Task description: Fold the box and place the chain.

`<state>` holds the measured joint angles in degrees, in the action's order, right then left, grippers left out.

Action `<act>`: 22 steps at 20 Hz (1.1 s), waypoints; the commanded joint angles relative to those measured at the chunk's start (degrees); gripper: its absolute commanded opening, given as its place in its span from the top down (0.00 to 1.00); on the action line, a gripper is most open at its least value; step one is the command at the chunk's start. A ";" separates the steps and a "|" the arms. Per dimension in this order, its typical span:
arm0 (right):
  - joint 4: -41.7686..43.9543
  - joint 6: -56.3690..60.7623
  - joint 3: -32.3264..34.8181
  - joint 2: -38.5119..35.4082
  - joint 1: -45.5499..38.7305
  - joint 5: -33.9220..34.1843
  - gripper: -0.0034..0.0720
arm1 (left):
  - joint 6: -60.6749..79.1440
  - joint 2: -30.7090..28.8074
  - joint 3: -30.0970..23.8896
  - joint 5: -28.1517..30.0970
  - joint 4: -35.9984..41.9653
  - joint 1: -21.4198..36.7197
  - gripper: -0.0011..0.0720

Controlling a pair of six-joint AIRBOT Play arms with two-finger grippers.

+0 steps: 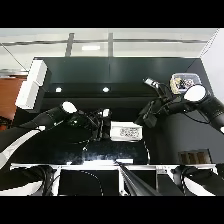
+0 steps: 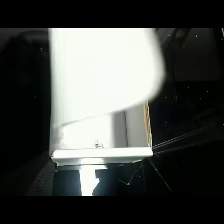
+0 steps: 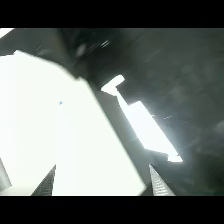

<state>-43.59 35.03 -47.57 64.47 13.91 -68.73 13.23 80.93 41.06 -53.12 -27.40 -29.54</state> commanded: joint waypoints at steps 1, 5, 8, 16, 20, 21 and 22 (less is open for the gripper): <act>0.00 -1.46 1.14 -0.46 0.79 -6.78 0.00 | 0.02 0.00 -0.02 0.09 -0.02 -0.02 0.50; 0.48 -3.72 7.69 -5.01 1.53 1.07 0.00 | 0.02 0.00 -0.02 0.09 -0.04 -0.02 0.50; 0.17 -8.79 11.04 -8.50 3.15 6.60 0.00 | 0.02 0.00 -0.02 0.09 -0.02 -0.02 0.50; -3.61 -20.92 11.06 -8.52 6.60 12.31 0.00 | 0.02 0.00 -0.02 0.07 -0.17 -0.02 0.44; -3.65 -20.98 11.06 -8.50 6.91 12.44 0.00 | 0.04 0.00 -0.02 0.02 -0.17 -0.02 0.44; -3.63 -20.98 11.06 -8.50 6.91 12.44 0.00 | 0.02 0.00 -0.02 0.02 -0.17 -0.02 0.44; -3.63 -20.94 11.06 -8.50 6.91 12.28 0.20 | 0.04 0.00 -0.02 0.02 -0.17 -0.02 0.44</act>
